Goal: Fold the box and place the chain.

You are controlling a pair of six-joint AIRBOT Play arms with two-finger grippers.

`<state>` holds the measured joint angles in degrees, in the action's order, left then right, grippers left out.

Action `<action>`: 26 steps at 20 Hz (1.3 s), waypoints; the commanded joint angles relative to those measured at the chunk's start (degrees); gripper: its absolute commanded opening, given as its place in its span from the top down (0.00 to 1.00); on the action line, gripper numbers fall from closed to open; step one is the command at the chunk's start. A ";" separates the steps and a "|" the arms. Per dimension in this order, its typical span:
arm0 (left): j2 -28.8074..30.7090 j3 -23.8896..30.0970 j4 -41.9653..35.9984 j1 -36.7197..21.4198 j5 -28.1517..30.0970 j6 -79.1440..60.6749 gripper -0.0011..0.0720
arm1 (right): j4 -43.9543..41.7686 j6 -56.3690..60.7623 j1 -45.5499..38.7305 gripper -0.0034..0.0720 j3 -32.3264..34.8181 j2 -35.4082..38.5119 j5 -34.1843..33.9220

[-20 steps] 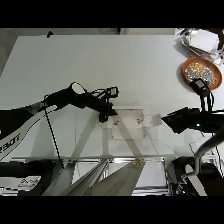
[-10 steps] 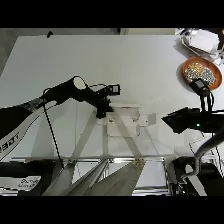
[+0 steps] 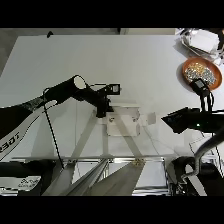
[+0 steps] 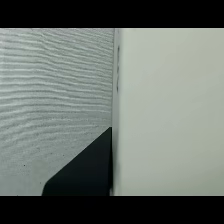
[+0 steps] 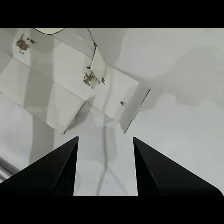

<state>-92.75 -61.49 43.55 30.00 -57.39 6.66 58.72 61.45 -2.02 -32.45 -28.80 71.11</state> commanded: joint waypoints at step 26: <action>-0.02 -0.04 -0.02 0.11 3.10 -0.83 0.98 | -7.96 -18.95 12.83 0.94 5.44 -0.63 -7.39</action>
<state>-92.75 -61.54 43.53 30.06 -54.26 5.80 53.71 52.66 3.99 -29.08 -29.19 68.97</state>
